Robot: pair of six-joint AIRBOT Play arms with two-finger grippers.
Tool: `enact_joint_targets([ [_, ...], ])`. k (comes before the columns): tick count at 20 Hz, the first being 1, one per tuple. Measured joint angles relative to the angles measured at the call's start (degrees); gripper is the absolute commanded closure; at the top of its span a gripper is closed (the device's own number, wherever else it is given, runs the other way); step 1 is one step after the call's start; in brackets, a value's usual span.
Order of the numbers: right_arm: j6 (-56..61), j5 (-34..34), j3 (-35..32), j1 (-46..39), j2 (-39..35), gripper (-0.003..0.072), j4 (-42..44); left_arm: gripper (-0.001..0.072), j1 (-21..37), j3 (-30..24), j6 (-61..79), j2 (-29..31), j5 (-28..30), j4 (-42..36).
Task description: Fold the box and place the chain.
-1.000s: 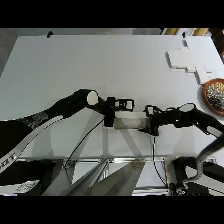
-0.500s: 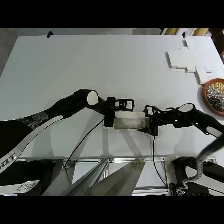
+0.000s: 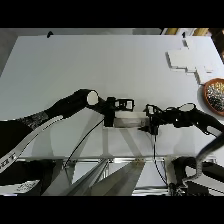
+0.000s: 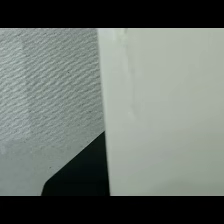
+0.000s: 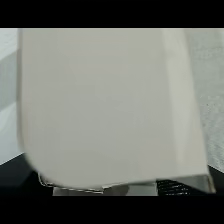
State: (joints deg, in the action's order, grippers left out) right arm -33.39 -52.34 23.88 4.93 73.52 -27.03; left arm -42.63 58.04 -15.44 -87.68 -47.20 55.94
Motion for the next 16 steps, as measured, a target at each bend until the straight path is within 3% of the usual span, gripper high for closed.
enact_joint_targets([
  [3,-0.13,-0.07,0.0,0.04,0.17,0.0279,0.04,0.0698,0.0,0.0,0.0,-0.02,0.0,0.0],
  [9,-0.04,-0.28,0.04,0.04,0.24,0.0353,-1.53,0.0698,0.0,0.0,0.0,-0.02,0.0,0.0],
  [16,0.07,-1.09,0.07,0.04,0.26,0.0346,-2.51,0.0698,0.0,0.0,-0.02,-0.02,-0.07,-0.02],
])
